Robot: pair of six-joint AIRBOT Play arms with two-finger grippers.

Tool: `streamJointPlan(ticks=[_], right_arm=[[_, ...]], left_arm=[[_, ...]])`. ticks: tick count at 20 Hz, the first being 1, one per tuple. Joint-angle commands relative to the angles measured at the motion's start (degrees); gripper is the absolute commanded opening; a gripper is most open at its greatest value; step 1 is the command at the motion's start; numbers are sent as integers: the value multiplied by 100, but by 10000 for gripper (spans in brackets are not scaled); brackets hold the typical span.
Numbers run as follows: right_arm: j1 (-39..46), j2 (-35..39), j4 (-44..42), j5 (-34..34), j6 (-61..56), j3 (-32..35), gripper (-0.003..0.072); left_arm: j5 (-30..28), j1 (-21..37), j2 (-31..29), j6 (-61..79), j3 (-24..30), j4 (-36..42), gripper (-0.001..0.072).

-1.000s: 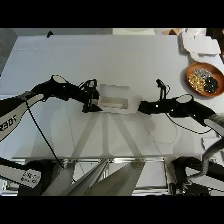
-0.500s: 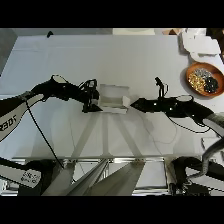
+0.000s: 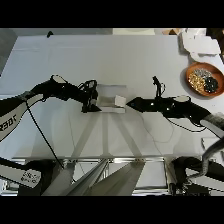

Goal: Fold the box and place the chain.

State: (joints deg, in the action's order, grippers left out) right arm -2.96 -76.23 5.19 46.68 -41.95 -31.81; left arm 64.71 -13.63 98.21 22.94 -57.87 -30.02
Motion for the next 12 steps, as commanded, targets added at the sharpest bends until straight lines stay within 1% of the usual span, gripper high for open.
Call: streamJointPlan(ticks=[1,3,4,5,10,11,12], right_arm=[[-42,4,-11,-68,44,-7,270],[-42,4,118,-105,37,-7,268],[-42,4,173,-155,20,-7,247],[-42,7,181,-203,20,-7,181],[-42,367,304,-315,20,-9,164],[-42,459,391,-382,13,-9,112],[-42,509,435,-433,-24,-9,107]], left_arm=[[24,-4,4,-2,-2,44,344],[24,-4,4,-2,-2,44,344],[24,-4,4,-2,-2,42,344],[24,-4,4,-2,-2,44,344],[24,-4,4,-2,-2,44,344],[24,-4,4,-2,-2,44,344],[24,-4,4,-2,-2,44,344]])
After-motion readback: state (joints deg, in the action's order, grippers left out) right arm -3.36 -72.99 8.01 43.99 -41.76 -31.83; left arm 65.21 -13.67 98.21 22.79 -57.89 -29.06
